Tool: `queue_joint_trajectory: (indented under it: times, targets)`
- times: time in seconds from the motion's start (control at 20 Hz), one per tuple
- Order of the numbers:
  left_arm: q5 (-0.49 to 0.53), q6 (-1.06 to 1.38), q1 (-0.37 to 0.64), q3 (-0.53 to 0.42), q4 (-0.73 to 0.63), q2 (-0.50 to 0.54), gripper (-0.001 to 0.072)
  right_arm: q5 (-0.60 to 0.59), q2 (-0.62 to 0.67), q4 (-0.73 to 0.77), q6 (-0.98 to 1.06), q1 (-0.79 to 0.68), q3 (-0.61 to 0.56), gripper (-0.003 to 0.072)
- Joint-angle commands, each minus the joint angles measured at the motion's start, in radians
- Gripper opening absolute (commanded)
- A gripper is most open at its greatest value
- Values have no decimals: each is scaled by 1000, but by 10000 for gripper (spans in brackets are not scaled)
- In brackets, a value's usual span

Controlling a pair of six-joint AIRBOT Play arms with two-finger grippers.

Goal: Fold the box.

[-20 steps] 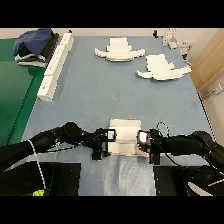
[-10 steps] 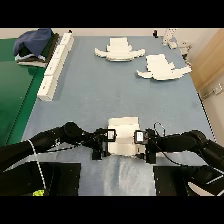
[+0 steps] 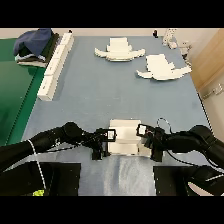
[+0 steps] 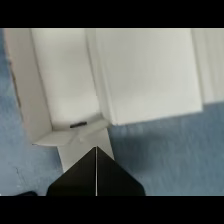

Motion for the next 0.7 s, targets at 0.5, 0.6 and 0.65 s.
queue_joint_trajectory:
  times: [0.5, 0.6, 0.65]
  targets:
    - [0, 0, 0, 1, 0, 0, 452, -296, -131, -8, 817, -615, 85, -3]
    - [0, 0, 0, 1, 1, 0, 452, -295, -168, 164, 701, -756, 57, -3]
    - [0, 0, 0, 1, 0, 0, 452, -300, -176, 223, 661, -800, 40, -4]
